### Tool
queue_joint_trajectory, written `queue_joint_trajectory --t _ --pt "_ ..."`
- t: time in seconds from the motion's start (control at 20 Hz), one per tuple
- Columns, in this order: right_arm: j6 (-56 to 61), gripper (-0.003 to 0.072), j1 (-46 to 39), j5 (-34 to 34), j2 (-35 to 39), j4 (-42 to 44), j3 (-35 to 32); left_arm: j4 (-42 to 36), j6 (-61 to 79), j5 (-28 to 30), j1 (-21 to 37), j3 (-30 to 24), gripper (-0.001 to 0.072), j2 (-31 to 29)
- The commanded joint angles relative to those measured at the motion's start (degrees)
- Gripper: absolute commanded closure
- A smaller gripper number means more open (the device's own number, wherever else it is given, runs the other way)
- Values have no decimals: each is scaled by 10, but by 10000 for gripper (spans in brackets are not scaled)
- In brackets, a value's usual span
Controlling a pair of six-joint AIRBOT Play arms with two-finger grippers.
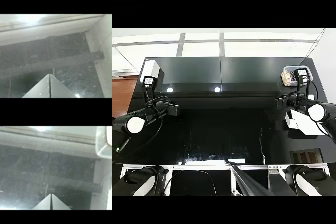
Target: Fold the box and place the chain.
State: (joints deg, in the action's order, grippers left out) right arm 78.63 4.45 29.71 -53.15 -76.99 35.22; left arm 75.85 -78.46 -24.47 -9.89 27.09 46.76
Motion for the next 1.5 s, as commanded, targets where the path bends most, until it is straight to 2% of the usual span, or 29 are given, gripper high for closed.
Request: queue_joint_trajectory --t 0.0,0.35,0.8,0.9,1.0,1.05,1.1,1.15,1.2,1.25,1.35,1.45 --pt "0 674 0 0 0 0 0 0 0 0 0 0 680 0" --pt "0 674 0 0 0 0 0 0 0 1 0 0 681 0" --pt "0 674 0 -14 0 3 0 -1 0 63 0 0 681 0" --pt "1 673 0 -35 0 10 0 -2 0 111 0 0 680 0" --pt "2 674 0 -45 0 44 0 -48 0 195 0 0 672 10" --pt "2 671 0 -61 -2 56 0 -87 -1 235 -1 0 534 21" --pt "2 569 0 -73 -3 66 0 -125 0 264 -7 2 229 36" --pt "2 263 0 -79 -3 67 0 -125 0 268 -15 9 -9 52" --pt "1 -34 1 -70 -3 65 2 -115 3 240 -18 24 5 64" --pt "-1 -34 1 -44 -3 56 7 -100 11 179 -19 48 4 76" --pt "8 -34 -2 20 -3 -3 28 -54 35 20 -19 113 4 99" --pt "97 -34 -31 70 -5 -144 69 -11 18 -107 -16 168 5 111"
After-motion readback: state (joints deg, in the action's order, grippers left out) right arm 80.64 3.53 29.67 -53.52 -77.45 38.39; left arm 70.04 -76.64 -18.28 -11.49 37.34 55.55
